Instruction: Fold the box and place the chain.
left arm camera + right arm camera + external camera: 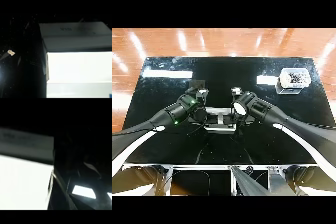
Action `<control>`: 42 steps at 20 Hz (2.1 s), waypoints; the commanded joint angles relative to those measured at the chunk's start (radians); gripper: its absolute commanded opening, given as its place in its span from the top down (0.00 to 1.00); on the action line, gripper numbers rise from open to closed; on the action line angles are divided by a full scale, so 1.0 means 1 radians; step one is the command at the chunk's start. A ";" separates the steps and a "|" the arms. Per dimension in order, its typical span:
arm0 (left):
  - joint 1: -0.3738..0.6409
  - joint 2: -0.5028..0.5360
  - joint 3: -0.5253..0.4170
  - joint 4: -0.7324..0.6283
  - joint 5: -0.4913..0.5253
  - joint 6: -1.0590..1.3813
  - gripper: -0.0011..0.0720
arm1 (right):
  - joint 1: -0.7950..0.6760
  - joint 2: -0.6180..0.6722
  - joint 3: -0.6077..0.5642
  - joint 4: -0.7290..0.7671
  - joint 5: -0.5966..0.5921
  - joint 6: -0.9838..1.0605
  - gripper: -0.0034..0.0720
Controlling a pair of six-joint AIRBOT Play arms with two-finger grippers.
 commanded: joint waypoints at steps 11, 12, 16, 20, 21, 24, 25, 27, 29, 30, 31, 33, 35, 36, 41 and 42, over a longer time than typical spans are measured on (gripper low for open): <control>0.001 0.000 0.000 0.000 0.013 0.000 0.96 | -0.233 0.554 -0.053 -0.606 0.237 -0.088 0.30; 0.001 0.000 0.000 0.000 0.013 0.000 0.96 | -0.365 0.535 -0.059 -0.572 0.125 -0.105 0.30; 0.001 0.000 0.000 0.000 0.013 0.000 0.96 | -0.797 0.366 -0.048 -0.259 -0.219 -0.209 0.09; 0.001 0.000 0.000 0.000 0.013 0.000 0.96 | -0.953 0.125 0.042 -0.027 -0.367 -0.331 0.04; 0.001 0.000 0.000 0.001 0.013 0.000 0.96 | -0.966 0.058 0.090 -0.014 -0.362 -0.307 0.04; 0.001 0.000 0.000 0.001 0.015 0.000 0.96 | -0.985 -0.108 0.236 0.040 -0.328 -0.191 0.04; 0.001 0.000 0.000 0.001 0.016 0.000 0.96 | -0.988 -0.153 0.281 0.074 -0.294 -0.144 0.04; 0.001 0.000 0.000 0.001 0.018 0.000 0.96 | -0.990 -0.215 0.341 0.129 -0.235 -0.033 0.04; 0.001 0.000 0.001 0.002 0.038 0.001 0.96 | -0.990 -0.235 0.353 0.209 -0.249 0.047 0.05; 0.001 0.000 0.001 0.002 0.042 0.001 0.96 | -0.990 -0.243 0.353 0.236 -0.256 0.081 0.05; 0.001 0.000 0.001 0.002 0.041 0.001 0.96 | -0.990 -0.252 0.353 0.243 -0.254 0.097 0.05; 0.001 0.000 0.001 0.006 0.041 0.001 0.96 | -0.990 -0.267 0.353 0.243 -0.251 0.106 0.06; 0.001 0.000 0.001 0.019 0.043 0.001 0.96 | -0.990 -0.278 0.353 0.245 -0.261 0.111 0.08; 0.001 0.000 0.001 0.020 0.043 0.001 0.96 | -0.990 -0.281 0.353 0.253 -0.274 0.111 0.08; 0.001 0.000 0.001 0.020 0.042 0.001 0.96 | -0.990 -0.299 0.353 0.308 -0.328 0.111 0.08; 0.001 0.000 0.001 0.020 0.042 0.001 0.96 | -0.990 -0.304 0.353 0.319 -0.328 0.110 0.08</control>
